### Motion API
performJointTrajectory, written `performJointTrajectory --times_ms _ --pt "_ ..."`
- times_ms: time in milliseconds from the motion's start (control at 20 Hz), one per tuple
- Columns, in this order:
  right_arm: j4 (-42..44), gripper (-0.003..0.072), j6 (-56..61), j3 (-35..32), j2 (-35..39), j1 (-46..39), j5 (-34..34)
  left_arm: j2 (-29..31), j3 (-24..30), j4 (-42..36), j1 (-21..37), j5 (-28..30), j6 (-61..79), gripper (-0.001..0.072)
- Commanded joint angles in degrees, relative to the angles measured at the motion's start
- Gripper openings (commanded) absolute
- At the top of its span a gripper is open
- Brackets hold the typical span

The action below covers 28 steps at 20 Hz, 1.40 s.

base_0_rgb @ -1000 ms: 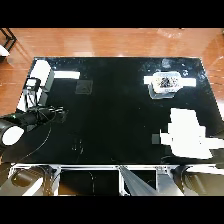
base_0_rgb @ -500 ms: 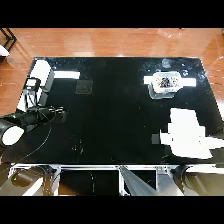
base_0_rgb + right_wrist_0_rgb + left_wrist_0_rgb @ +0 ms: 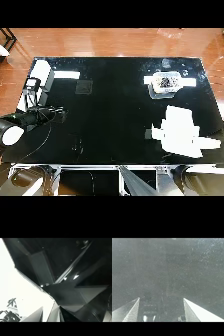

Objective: Fold the box and place the chain.

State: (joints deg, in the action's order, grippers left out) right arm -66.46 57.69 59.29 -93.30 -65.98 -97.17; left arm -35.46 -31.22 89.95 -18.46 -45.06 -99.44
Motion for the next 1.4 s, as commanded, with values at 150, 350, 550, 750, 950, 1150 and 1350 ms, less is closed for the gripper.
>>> performJointTrajectory --times_ms 150,350,550,750,950,1150,1350 --pt "0.39 0.0022 -1.86 -0.33 1.01 0.28 -0.48 -0.02 0.0 0.02 0.04 0.02 0.04 0.0635" --pt "0.61 0.0022 -2.51 -0.37 1.55 0.74 -0.11 -0.02 0.0 0.02 0.04 0.02 0.02 0.0635" --pt "3.37 0.0022 -3.3 -0.39 1.79 5.05 -0.17 -0.02 0.0 0.0 0.04 0.09 0.04 0.0635" --pt "6.1 0.0022 -4.17 -1.55 2.08 12.83 -0.59 -0.02 0.0 0.0 0.04 0.09 0.04 0.0635" --pt "13.29 0.0022 -2.82 -3.26 2.36 20.94 -1.18 -0.02 0.0 0.04 0.04 0.15 0.07 0.0635" --pt "19.12 0.0022 -0.13 -3.48 8.92 33.42 2.97 -0.04 0.0 -1.27 0.02 1.77 0.04 0.0635" --pt "20.59 0.0022 6.21 -3.65 16.57 46.05 11.52 -1.25 0.0 -7.17 0.02 1.79 0.24 0.0635"
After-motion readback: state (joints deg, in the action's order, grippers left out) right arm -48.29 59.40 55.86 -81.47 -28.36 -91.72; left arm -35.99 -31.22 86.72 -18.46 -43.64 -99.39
